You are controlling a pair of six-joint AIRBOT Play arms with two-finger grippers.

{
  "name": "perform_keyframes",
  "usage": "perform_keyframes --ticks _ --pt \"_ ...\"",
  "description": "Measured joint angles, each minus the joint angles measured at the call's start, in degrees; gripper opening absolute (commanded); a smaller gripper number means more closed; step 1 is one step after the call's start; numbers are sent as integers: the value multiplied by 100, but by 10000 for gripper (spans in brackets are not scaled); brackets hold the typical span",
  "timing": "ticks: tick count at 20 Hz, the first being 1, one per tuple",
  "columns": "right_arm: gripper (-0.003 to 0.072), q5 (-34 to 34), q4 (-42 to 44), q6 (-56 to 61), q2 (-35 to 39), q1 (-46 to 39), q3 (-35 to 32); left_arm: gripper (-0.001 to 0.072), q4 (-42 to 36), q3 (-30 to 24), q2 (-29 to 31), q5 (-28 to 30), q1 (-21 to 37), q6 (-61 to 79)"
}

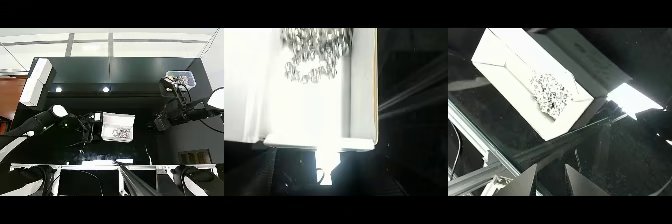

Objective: Fold the box and place the chain.

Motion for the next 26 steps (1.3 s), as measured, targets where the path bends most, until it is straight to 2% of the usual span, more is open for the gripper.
perform_keyframes --ticks 13,19,21,23,25,26 --pt "198 -9 0 -74 -2 0 0 710 -376 33 -92 260 -57 286" --pt "198 -11 2 -83 0 0 0 707 -382 33 -105 372 -354 402" --pt "198 -13 0 -83 -2 0 0 661 -376 33 -111 435 -424 404" --pt "204 -26 0 -98 0 0 0 449 -376 33 -114 459 -455 404" --pt "220 -157 -2 -109 0 0 0 438 -376 33 -114 472 -472 402" --pt "308 -315 -7 -61 -2 0 0 439 -374 33 -109 485 -479 354"
